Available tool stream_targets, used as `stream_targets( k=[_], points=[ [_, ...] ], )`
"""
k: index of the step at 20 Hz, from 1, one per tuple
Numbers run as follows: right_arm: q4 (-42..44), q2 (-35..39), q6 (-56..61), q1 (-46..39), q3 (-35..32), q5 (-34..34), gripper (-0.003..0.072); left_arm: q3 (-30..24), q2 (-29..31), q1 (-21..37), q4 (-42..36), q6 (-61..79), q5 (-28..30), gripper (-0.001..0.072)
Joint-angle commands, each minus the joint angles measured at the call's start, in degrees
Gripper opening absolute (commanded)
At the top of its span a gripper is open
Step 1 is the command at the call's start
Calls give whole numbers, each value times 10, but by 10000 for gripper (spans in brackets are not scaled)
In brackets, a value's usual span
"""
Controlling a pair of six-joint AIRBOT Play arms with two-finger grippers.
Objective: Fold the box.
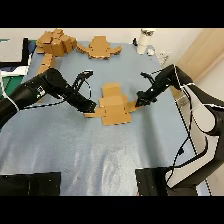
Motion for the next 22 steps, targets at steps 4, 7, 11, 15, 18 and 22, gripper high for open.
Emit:
stream_targets(
  k=[4,7,11,15,18,22],
  points=[
    [22,37,54,97,-59,28,1,0,0,0,0,0,8,13],
    [23,76,74,134,-129,81,1,0,0,0,-1,0,39,13],
    [22,130,90,169,-222,160,1,0,0,0,-4,0,70,13],
    [17,168,90,173,-262,195,1,0,0,0,-4,0,68,13],
    [17,173,90,173,-263,199,1,0,-1,1,-4,16,64,14],
    [16,193,88,173,-286,197,1,-21,-1,53,-24,47,27,470]
  ],
)
